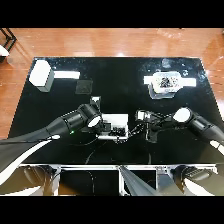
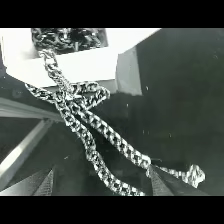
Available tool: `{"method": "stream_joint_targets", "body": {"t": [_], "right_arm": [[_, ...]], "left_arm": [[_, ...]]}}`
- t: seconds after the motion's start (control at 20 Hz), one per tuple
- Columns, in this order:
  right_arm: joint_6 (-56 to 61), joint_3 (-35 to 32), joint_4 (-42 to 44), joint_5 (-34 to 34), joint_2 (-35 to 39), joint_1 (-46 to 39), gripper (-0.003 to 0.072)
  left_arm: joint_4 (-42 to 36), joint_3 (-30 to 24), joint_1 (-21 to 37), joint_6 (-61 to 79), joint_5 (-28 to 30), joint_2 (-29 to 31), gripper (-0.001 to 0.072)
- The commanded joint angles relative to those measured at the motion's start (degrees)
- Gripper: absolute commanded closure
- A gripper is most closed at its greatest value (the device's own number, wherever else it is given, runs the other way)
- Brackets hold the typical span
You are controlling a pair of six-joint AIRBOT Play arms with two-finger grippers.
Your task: Fold the box and place the chain.
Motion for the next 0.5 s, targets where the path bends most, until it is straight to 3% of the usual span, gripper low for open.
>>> {"method": "stream_joint_targets", "body": {"t": [0.0, 0.2, 0.45], "right_arm": [[-8.4, -0.1, 3.1, -1.9, -2.7, 0.9, -0.0012], [-16.0, -0.1, 8.8, -2.0, -4.0, 0.9, -0.0011], [-17.0, -0.1, 9.3, -3.1, -5.3, 0.9, -0.0010]], "left_arm": [[0.0, 0.0, 0.0, 0.0, 0.0, 0.0, 0.0689], [0.0, 0.0, 0.0, 0.0, 0.0, 0.0, 0.0689], [0.0, 0.0, 0.0, 0.0, 0.0, 0.0, 0.0688]]}}
